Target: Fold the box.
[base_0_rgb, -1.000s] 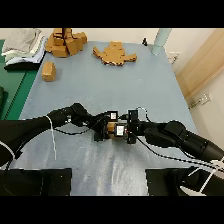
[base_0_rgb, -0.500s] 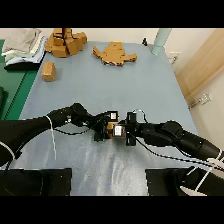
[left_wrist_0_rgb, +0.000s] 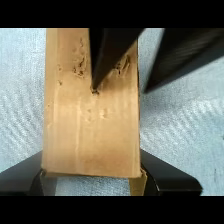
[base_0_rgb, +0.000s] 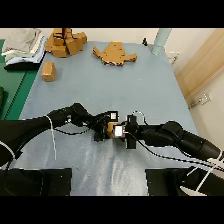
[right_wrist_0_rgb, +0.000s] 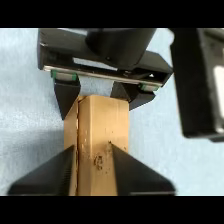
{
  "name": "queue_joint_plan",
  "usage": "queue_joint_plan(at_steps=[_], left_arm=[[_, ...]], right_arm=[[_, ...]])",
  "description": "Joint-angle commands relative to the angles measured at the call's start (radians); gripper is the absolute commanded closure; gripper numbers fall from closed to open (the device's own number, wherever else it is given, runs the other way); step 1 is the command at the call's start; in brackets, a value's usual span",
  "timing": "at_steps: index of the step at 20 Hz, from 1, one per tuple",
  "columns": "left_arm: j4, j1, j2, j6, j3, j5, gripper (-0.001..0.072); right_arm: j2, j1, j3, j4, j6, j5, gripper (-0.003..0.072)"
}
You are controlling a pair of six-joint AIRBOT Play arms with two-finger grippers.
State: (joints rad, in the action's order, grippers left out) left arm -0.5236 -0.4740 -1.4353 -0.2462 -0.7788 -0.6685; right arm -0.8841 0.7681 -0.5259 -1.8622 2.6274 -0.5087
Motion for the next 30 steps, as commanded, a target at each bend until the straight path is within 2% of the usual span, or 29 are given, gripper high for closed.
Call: queue_joint_plan(at_steps=[1,3,5,7,8,10,11,17,30], left_arm=[[0.000,0.000,0.000,0.000,0.000,0.000,0.0205],[0.000,0.000,0.000,0.000,0.000,0.000,0.0205],[0.000,0.000,0.000,0.000,0.000,0.000,0.0206],[0.000,0.000,0.000,0.000,0.000,0.000,0.0205],[0.000,0.000,0.000,0.000,0.000,0.000,0.0205],[0.000,0.000,0.000,0.000,0.000,0.000,0.0205],[0.000,0.000,0.000,0.000,0.000,0.000,0.0205],[0.000,0.000,0.000,0.000,0.000,0.000,0.0205],[0.000,0.000,0.000,0.000,0.000,0.000,0.0205]], right_arm=[[0.034,0.001,-0.001,-0.009,0.000,-0.008,0.0258],[0.068,0.001,-0.001,-0.008,0.000,0.002,0.0271],[0.079,-0.005,0.000,0.009,-0.001,0.012,0.0423],[0.066,-0.015,0.000,0.009,-0.006,0.011,0.0440],[0.057,-0.015,0.000,0.010,-0.022,0.010,0.0524],[0.032,-0.013,0.000,0.008,-0.038,0.009,0.0574],[0.023,-0.013,0.000,0.006,-0.038,0.002,0.0669],[0.004,-0.013,0.002,-0.006,-0.039,-0.036,0.0669],[-0.033,-0.014,0.002,-0.011,-0.038,-0.031,0.0669]])
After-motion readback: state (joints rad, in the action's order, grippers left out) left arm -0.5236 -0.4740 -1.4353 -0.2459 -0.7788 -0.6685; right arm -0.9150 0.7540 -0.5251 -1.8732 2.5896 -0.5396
